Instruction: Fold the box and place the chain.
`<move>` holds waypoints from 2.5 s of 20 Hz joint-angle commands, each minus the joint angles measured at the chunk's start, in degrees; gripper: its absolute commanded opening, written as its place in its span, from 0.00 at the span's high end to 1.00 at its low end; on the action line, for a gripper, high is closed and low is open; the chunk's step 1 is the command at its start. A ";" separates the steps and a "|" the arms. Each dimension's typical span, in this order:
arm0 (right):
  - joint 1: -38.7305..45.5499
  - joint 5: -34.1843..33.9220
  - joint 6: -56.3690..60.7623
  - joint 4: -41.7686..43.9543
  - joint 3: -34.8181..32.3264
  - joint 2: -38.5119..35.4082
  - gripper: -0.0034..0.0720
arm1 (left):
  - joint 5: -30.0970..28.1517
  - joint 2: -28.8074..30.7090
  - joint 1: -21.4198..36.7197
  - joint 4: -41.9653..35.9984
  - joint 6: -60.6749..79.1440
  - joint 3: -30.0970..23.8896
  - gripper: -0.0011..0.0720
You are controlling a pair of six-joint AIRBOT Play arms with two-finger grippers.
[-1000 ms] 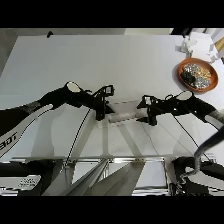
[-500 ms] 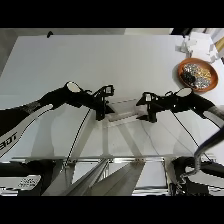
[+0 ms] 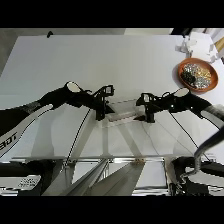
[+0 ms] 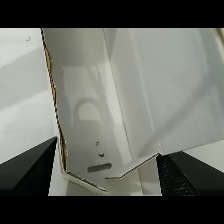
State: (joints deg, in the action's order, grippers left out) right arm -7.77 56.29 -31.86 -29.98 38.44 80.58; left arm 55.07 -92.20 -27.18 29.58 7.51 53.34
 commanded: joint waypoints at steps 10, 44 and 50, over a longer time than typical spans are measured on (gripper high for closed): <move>-2.86 1.18 2.05 -3.69 -2.38 1.44 0.10 | 0.00 0.02 -0.04 0.00 -0.02 0.00 0.97; -2.97 -2.43 2.05 1.40 -5.35 1.79 0.07 | 0.00 0.02 -0.04 0.00 -0.02 0.00 0.97; -1.40 -2.12 2.03 1.99 -5.38 0.96 0.11 | 0.00 0.02 -0.04 0.00 0.00 0.00 0.97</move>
State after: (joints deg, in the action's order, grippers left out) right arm -9.54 54.06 -30.02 -28.67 33.10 81.84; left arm 55.00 -92.23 -27.24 29.56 7.44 53.32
